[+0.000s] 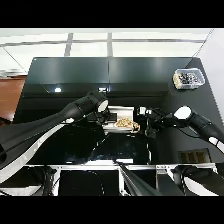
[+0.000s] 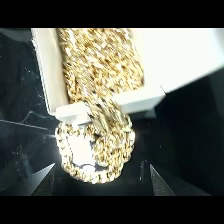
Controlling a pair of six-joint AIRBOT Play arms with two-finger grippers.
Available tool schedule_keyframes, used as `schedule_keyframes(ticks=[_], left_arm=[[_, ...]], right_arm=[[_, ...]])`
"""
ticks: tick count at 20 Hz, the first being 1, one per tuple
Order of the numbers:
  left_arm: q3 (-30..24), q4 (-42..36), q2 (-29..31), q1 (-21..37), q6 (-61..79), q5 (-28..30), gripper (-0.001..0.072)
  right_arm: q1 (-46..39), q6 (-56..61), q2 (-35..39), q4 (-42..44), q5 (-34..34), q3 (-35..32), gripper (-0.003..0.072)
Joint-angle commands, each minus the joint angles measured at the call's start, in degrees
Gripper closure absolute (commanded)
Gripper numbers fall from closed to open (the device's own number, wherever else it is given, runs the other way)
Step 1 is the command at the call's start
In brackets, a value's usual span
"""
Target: Fold the box and place the chain.
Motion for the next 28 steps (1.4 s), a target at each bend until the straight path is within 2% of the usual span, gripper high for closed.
schedule_keyframes(ticks=[1,14,18,19,20,21,22,23,26,28], left_arm=[[0.04,0.02,0.02,0.02,0.02,-0.04,0.0680],[0.04,0.02,0.02,0.02,0.02,-0.02,0.0680],[0.04,0.02,0.02,0.02,0.00,-0.02,0.0681],[0.04,0.02,0.02,0.02,0.00,0.00,0.0680],[0.04,0.02,0.02,0.02,0.02,0.00,0.0680],[0.04,0.02,0.02,0.02,0.02,0.00,0.0681],[0.04,0.02,0.02,0.02,0.02,0.00,0.0680],[0.04,0.02,0.02,0.02,0.02,-0.02,0.0681],[0.04,0.02,0.02,0.02,0.02,-0.02,0.0680],[0.04,0.02,0.02,0.02,0.00,0.02,0.0680]], right_arm=[[0.04,-8.11,-1.92,3.28,-0.57,-0.20,-0.0030],[1.51,-9.81,-4.48,1.95,-0.72,-0.20,-0.0027],[1.51,-8.98,-4.57,1.33,-4.94,-0.20,-0.0020],[1.51,-7.41,-4.57,1.31,-6.01,-0.20,0.0019],[1.51,-6.40,-4.57,1.29,-6.19,-0.20,0.0225],[1.51,-6.43,-4.57,1.29,-6.19,-0.20,0.0359],[1.51,-6.36,-4.50,1.29,-6.16,-0.20,0.0553],[1.51,-6.29,-4.37,1.31,-6.14,-0.20,0.0625],[1.51,-2.25,-2.75,1.09,-6.19,-0.17,0.0671],[1.49,4.07,0.26,1.09,-6.45,-0.17,0.0673]])
